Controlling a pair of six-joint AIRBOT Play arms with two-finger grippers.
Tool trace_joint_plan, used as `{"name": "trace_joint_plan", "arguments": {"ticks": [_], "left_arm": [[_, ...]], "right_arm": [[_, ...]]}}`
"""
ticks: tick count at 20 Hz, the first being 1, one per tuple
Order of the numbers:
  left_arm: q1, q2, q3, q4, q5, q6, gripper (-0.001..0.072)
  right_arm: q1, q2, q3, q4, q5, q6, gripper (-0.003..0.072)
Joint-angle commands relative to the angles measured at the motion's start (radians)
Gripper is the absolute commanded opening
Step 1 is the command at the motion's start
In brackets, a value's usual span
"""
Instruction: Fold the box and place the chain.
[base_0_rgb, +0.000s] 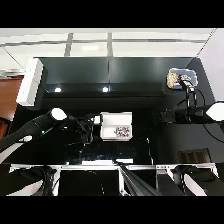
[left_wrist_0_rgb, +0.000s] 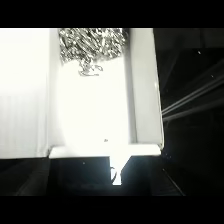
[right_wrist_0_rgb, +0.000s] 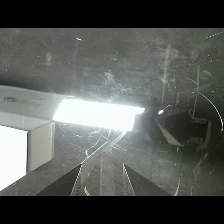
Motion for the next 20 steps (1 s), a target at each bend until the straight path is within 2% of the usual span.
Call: {"name": "trace_joint_plan", "arguments": {"ticks": [1, 4, 5, 7, 8, 9, 10, 12, 14, 17, 20], "left_arm": [[-0.011, -0.005, 0.001, -0.073, 0.008, 0.006, 0.0718], [-0.024, -0.009, 0.001, -0.079, 0.009, 0.007, 0.0706], [-0.024, -0.013, 0.001, -0.078, 0.014, 0.006, 0.0669], [-0.023, -0.019, 0.001, -0.078, 0.016, 0.007, 0.0430], [-0.023, -0.019, 0.002, -0.079, 0.018, 0.007, 0.0404], [-0.023, -0.019, 0.003, -0.079, 0.022, 0.006, 0.0404], [-0.023, -0.019, 0.003, -0.079, 0.029, 0.006, 0.0404], [-0.023, -0.019, 0.003, -0.079, 0.043, 0.006, 0.0405], [-0.023, -0.019, 0.003, -0.079, 0.042, 0.006, 0.0405], [-0.023, -0.019, 0.003, -0.079, 0.043, 0.006, 0.0405], [-0.023, -0.019, 0.003, -0.079, 0.043, 0.006, 0.0405]], "right_arm": [[-0.001, 0.001, -0.001, 0.000, 0.000, -0.001, 0.0315], [-0.001, 0.000, -0.001, 0.000, -0.004, -0.002, 0.0315], [-0.001, 0.000, -0.001, 0.000, -0.005, -0.002, 0.0315], [-0.001, 0.000, -0.001, 0.003, -0.023, -0.002, 0.0315], [-0.001, -0.001, 0.000, 0.022, -0.047, -0.001, 0.0318], [-0.001, -0.001, 0.000, 0.076, -0.092, -0.002, 0.0477], [-0.001, -0.003, 0.001, 0.143, -0.138, -0.014, 0.0700], [0.000, -0.045, 0.015, 0.296, -0.201, -0.058, 0.0701], [0.019, -0.139, 0.062, 0.449, -0.220, -0.158, 0.0701], [0.119, -0.310, 0.182, 0.468, -0.188, -0.246, 0.0701], [0.221, -0.410, 0.216, 0.455, -0.141, -0.444, 0.0700]]}}
